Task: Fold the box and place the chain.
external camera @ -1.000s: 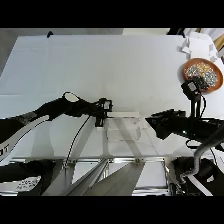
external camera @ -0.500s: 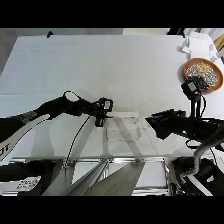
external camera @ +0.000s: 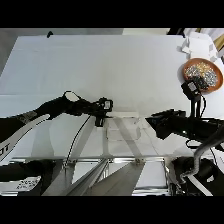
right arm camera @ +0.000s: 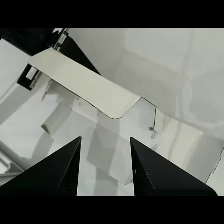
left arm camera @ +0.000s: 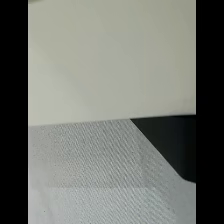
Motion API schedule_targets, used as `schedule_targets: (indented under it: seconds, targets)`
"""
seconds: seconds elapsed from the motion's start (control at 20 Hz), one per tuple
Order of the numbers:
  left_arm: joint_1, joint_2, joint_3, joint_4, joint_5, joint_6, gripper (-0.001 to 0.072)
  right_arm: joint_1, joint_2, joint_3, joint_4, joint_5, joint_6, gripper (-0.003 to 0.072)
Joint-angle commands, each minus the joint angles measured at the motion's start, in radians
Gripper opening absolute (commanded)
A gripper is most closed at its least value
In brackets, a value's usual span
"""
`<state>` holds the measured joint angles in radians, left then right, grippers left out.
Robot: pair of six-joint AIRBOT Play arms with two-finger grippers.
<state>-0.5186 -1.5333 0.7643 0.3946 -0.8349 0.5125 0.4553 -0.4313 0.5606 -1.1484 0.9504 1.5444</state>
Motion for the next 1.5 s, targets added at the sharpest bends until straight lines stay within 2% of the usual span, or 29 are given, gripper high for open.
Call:
schedule_targets:
  seconds: [0.0,0.4,0.5,0.6,0.7,0.95,1.2,1.25,1.45]
  targets:
    - [0.000,-0.001,0.000,0.002,0.000,0.000,0.0012,0.000,0.001,0.001,-0.007,0.000,0.000,0.0337]
    - [0.000,-0.001,0.000,0.002,0.000,0.000,0.0012,0.000,0.001,0.001,-0.032,0.000,-0.009,0.0332]
    - [0.000,-0.001,0.000,0.002,0.000,0.000,0.0012,0.000,0.001,0.001,-0.032,0.003,-0.039,0.0174]
    - [0.000,-0.001,0.000,0.002,0.000,0.000,0.0012,0.000,0.001,0.001,-0.032,0.019,-0.066,0.0146]
    - [0.000,-0.001,0.000,0.002,0.000,0.000,0.0012,0.000,0.001,0.001,-0.033,0.062,-0.116,0.0014]
    - [0.000,-0.001,0.000,0.002,0.000,0.000,0.0012,0.000,-0.023,0.001,-0.033,0.232,-0.330,0.0014]
    - [0.000,-0.001,0.000,0.003,0.000,0.000,0.0012,0.001,-0.116,0.000,0.001,0.355,-0.363,0.0028]
    - [0.000,-0.001,0.000,0.002,0.000,0.000,0.0012,0.001,-0.140,0.000,-0.002,0.373,-0.402,0.0056]
    - [0.000,-0.001,0.000,0.003,0.000,0.000,0.0012,0.001,-0.226,0.000,0.017,0.371,-0.518,0.0048]
